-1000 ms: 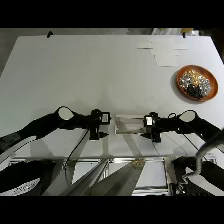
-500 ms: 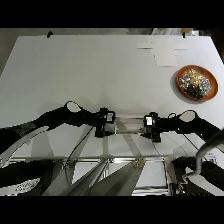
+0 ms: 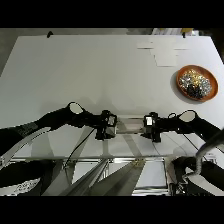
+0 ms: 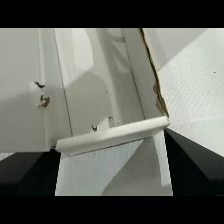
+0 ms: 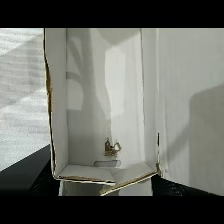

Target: Fold the box and place the chain.

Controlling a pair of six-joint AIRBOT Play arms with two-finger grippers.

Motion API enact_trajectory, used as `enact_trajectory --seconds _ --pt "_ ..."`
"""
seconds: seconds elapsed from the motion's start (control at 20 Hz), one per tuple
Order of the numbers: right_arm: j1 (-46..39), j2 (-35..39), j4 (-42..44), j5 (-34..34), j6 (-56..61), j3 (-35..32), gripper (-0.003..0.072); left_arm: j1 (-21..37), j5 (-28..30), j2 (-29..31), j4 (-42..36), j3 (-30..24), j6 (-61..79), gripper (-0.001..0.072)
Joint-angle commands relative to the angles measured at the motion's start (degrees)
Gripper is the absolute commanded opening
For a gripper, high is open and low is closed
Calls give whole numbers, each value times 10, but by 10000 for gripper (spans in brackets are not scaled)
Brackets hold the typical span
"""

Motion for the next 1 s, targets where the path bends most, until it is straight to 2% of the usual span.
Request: enact_trajectory --seconds 0.0,0.3,0.4,0.5,0.55,0.95 --pt "0 0 0 0 0 0 411 -10 28 0 -22 0 -26 703" --pt "0 0 0 0 0 0 411 -13 40 -1 -23 0 -37 689" --pt "0 0 0 0 0 0 411 -13 35 -1 -21 0 -37 434" --pt "0 0 0 0 0 0 411 -14 35 -1 -21 0 -37 223" --pt "0 0 0 0 0 0 411 -14 35 -1 -21 0 -37 204" --pt "0 0 0 0 0 0 411 -14 35 -1 -21 0 -37 207"
